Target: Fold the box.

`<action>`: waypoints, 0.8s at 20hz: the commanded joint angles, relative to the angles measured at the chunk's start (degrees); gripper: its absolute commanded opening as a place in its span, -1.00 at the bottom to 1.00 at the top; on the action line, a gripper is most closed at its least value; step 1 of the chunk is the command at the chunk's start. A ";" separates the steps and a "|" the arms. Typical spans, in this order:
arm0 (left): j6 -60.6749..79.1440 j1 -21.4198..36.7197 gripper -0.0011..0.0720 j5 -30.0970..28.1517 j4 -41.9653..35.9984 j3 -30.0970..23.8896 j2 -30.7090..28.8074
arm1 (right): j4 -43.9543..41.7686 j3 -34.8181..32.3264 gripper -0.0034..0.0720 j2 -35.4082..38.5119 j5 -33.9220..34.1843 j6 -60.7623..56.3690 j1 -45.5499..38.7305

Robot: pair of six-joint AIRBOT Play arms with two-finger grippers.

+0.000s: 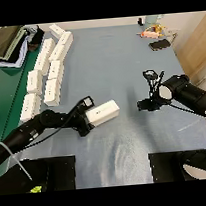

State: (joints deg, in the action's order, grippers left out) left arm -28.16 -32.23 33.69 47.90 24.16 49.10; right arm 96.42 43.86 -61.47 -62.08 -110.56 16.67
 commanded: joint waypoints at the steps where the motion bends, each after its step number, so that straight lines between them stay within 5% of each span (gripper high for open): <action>1: -30.95 8.76 0.16 10.71 19.63 0.04 -9.66 | 0.00 0.04 -0.90 -2.40 1.11 -0.26 -0.04; 7: -47.17 23.82 0.16 30.77 25.57 -1.62 -28.22 | -0.02 0.04 -0.90 -3.56 5.05 2.25 -0.04; 11: -49.77 28.28 0.16 31.54 25.88 -1.84 -33.35 | -0.04 0.04 -0.91 -3.56 6.21 3.80 -0.04; 16: -49.77 29.59 0.16 29.42 31.52 -1.86 -29.53 | -0.39 0.04 -0.91 -3.56 6.12 5.09 -0.04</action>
State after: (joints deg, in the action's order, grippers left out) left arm -76.66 -3.79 62.94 75.33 22.35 18.26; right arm 96.27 43.88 -64.99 -56.18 -106.45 16.64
